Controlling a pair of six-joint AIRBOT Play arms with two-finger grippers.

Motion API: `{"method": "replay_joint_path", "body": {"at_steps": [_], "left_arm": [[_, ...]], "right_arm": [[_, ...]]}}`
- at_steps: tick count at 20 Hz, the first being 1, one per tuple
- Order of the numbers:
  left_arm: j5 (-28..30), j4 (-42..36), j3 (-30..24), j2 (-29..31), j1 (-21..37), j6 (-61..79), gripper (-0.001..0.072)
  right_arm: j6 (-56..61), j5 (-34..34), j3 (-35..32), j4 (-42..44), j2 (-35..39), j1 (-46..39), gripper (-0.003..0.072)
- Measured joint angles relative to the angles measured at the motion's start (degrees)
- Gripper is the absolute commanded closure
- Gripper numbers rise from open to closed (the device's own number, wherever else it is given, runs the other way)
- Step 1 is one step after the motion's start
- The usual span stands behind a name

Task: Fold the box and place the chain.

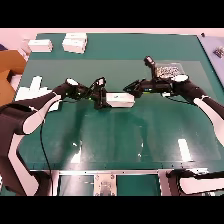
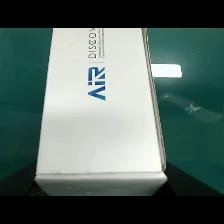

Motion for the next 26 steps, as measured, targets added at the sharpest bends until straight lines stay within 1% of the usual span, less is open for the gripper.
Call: {"method": "replay_joint_path", "body": {"at_steps": [6,9,17,26], "left_arm": [[0.0,0.0,0.0,0.0,0.0,0.0,0.0184],[0.0,-0.1,0.0,0.0,0.0,0.0,0.0184],[1.7,-0.1,0.0,1.0,0.7,0.3,0.0187],[0.5,-1.2,0.0,2.3,2.3,0.4,0.0184]], "right_arm": [[1.0,0.7,-2.1,0.7,0.0,-8.7,0.0542],[1.4,1.0,-3.1,0.8,0.0,-11.3,0.0542],[1.5,1.2,-3.7,0.8,0.0,-13.0,0.0542],[1.5,2.5,-3.7,0.9,0.0,-13.1,0.0542]]}}
